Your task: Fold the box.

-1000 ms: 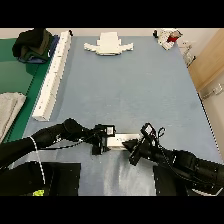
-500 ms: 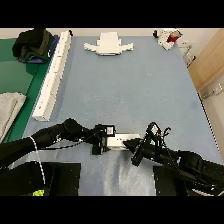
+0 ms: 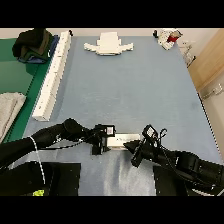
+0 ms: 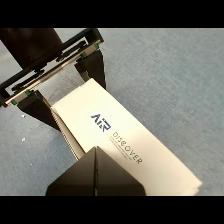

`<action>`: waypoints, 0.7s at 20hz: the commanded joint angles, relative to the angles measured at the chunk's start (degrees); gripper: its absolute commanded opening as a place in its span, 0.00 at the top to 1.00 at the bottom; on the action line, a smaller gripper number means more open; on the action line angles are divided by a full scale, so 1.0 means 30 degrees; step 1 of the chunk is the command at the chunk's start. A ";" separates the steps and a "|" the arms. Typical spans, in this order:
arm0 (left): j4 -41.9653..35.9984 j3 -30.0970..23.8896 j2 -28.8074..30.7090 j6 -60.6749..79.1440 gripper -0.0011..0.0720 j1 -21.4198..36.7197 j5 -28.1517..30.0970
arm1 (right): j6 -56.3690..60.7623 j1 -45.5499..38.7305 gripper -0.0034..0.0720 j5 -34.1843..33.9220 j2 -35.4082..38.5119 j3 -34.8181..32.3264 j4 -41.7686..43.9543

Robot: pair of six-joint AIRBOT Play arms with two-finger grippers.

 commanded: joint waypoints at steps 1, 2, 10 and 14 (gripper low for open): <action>0.0007 -0.0007 0.0007 0.0007 0.38 0.0007 0.0000 | 0.0007 0.0007 0.93 -0.0379 -0.0255 -0.0044 0.0138; 0.0007 -0.0007 0.0007 0.0007 0.38 0.0007 0.0000 | 0.0007 0.0007 0.93 -0.0408 -0.0255 -0.0044 0.0350; 0.0007 -0.0007 0.0007 0.0007 0.38 0.0007 0.0000 | 0.0022 -0.0262 0.93 -0.1282 0.0627 0.1523 0.1821; 0.0007 -0.0007 0.0007 0.0007 0.38 0.0007 0.0000 | 0.0007 -0.2798 0.93 -0.6222 0.0299 0.4779 0.1443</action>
